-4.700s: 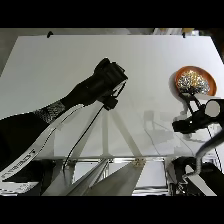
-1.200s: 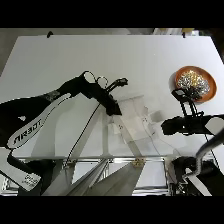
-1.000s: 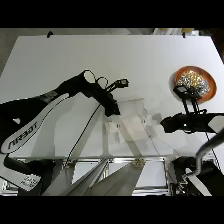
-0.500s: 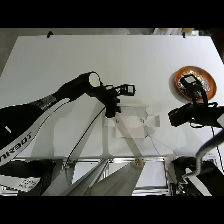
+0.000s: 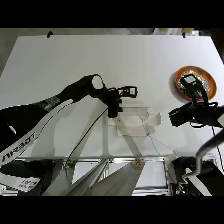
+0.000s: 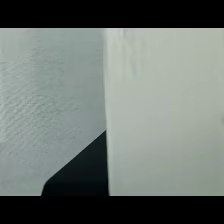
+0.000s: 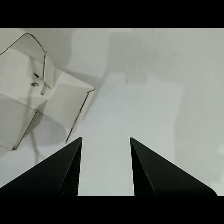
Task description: Fold the box and place the chain.
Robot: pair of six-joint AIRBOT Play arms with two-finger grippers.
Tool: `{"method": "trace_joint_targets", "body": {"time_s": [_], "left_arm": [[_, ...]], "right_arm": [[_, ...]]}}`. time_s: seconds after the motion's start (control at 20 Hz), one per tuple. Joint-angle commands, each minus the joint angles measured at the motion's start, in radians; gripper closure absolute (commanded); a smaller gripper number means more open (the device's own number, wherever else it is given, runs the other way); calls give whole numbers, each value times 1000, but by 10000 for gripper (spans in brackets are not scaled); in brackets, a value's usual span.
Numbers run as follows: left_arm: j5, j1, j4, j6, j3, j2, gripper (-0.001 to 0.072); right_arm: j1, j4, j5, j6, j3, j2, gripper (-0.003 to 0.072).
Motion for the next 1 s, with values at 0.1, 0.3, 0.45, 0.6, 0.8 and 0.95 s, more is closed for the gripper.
{"method": "trace_joint_targets", "body": {"time_s": [0.1,0.3,0.45,0.6,0.8,0.95], "left_arm": [[8,-1,48,-47,-1,-3,704],[13,-2,53,-91,-1,-3,704],[14,-2,53,-95,-1,-3,703],[10,-2,53,-95,-1,-3,696],[8,-2,53,-95,-1,-3,699],[8,-1,53,-95,-1,-3,697]], "right_arm": [[1,0,0,-7,0,1,346],[1,0,0,-22,1,1,346],[1,0,1,-33,0,1,346],[1,3,3,-56,0,1,347],[1,3,3,-56,0,1,347],[1,3,3,-58,0,1,347]]}}
